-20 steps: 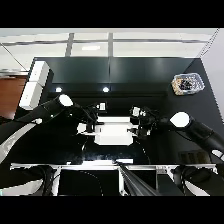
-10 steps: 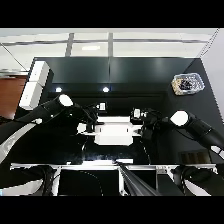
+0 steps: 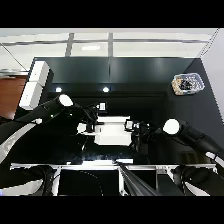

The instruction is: Fold the box and place the chain.

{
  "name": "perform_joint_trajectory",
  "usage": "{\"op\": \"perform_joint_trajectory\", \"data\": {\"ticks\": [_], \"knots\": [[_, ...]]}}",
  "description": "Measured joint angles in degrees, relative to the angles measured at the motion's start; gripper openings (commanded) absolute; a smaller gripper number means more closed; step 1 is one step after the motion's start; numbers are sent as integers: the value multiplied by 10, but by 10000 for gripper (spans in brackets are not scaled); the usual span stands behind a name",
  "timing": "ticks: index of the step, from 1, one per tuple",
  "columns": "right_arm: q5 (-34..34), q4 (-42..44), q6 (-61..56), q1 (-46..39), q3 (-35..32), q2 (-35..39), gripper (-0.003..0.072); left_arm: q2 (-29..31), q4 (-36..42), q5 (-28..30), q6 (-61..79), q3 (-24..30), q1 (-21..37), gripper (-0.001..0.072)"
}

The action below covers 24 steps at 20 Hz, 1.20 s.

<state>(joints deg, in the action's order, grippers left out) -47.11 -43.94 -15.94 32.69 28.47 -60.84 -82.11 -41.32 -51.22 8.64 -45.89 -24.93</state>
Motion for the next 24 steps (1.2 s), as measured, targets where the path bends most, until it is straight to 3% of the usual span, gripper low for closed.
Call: {"op": "perform_joint_trajectory", "data": {"ticks": [4, 8, 14, 19, 24], "knots": [[91, 12, -2, 38, -3, 0, 631, 0, 0, 0, 0, 0, 0, 24], [134, 7, -2, 48, -3, 6, 631, 0, 0, 0, 0, 0, 0, 25], [151, -37, -1, 51, 6, 17, 631, 0, 0, 0, 0, 0, 0, 24], [127, -64, 10, 23, 29, 20, 631, 0, 0, 0, 0, 0, 0, 24], [127, -44, 23, -19, 37, 19, 632, 0, 0, 1, -2, 0, 0, 24]]}}
